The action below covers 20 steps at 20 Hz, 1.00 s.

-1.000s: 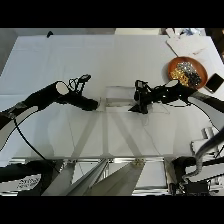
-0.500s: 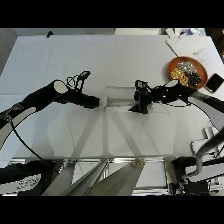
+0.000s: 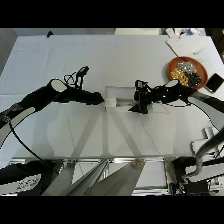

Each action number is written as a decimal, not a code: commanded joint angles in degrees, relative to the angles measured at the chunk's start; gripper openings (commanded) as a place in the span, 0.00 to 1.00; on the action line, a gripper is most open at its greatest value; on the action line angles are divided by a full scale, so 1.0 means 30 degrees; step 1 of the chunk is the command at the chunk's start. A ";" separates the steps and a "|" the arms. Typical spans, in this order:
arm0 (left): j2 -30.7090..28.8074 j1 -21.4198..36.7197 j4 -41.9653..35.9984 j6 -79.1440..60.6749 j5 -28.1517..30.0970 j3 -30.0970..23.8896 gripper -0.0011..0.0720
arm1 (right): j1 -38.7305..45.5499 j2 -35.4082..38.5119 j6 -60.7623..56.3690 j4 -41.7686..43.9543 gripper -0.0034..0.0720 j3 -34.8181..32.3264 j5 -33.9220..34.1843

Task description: Fold the box and place the chain.

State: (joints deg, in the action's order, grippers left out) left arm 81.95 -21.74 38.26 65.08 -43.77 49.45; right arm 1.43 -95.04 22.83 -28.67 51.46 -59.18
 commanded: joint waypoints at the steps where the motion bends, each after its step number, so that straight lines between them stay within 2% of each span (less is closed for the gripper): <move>1: -0.0022 0.0015 -0.0189 -0.0073 0.0095 0.0000 0.36 | 0.0000 -0.0007 -0.0007 0.0007 0.59 0.0007 -0.0007; 10: -0.0022 0.0015 -0.1326 -0.0255 -0.0576 0.0000 0.36 | 0.0000 -0.0007 -0.0007 0.0007 0.59 0.0007 -0.0007; 18: -0.0022 -0.0007 -0.1326 -0.0262 -0.1282 -0.0007 0.37 | 0.0000 -0.0007 -0.0007 0.0007 0.59 0.0007 -0.0007; 19: 0.0000 -0.0044 -0.1333 -0.0255 -0.1224 -0.0007 0.43 | 0.0000 -0.0007 -0.0007 0.0007 0.59 0.0007 -0.0007; 20: 0.0007 -0.0095 -0.1326 -0.0255 -0.1035 -0.0007 0.53 | 0.0000 -0.0007 -0.0007 0.0007 0.59 0.0007 -0.0007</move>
State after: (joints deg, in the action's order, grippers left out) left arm 81.91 -21.80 34.39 64.29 -47.27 49.45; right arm 1.43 -95.04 22.83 -28.67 51.48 -59.20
